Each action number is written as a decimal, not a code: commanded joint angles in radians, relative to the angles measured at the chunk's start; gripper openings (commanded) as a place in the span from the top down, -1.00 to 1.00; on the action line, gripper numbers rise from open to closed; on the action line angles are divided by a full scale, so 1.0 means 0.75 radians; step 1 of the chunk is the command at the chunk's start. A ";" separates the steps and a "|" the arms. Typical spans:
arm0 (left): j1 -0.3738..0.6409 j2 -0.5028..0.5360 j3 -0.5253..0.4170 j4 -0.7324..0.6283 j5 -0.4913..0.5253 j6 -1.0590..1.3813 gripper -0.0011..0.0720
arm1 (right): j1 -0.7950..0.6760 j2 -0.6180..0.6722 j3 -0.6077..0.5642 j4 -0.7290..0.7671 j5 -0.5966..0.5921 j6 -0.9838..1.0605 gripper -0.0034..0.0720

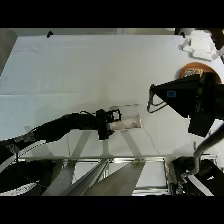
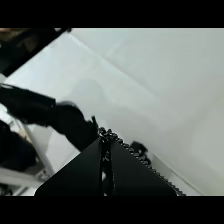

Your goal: Fold the box and place the chain.

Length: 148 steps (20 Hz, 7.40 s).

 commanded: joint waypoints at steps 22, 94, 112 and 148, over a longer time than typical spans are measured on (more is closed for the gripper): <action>0.000 -0.001 -0.001 0.001 0.001 0.000 0.06 | 0.025 -0.305 -0.713 -0.018 -0.221 -0.183 0.88; 0.000 -0.001 -0.001 0.001 0.001 0.000 0.06 | -0.703 -1.179 -0.274 -1.101 -0.778 0.868 0.88; 0.000 -0.001 -0.001 0.001 0.000 0.000 0.06 | -0.448 -0.213 -0.272 -0.687 -0.134 0.294 0.88; 0.000 -0.001 -0.001 0.001 0.001 0.001 0.06 | 0.009 0.205 -0.271 0.214 -0.609 0.058 0.88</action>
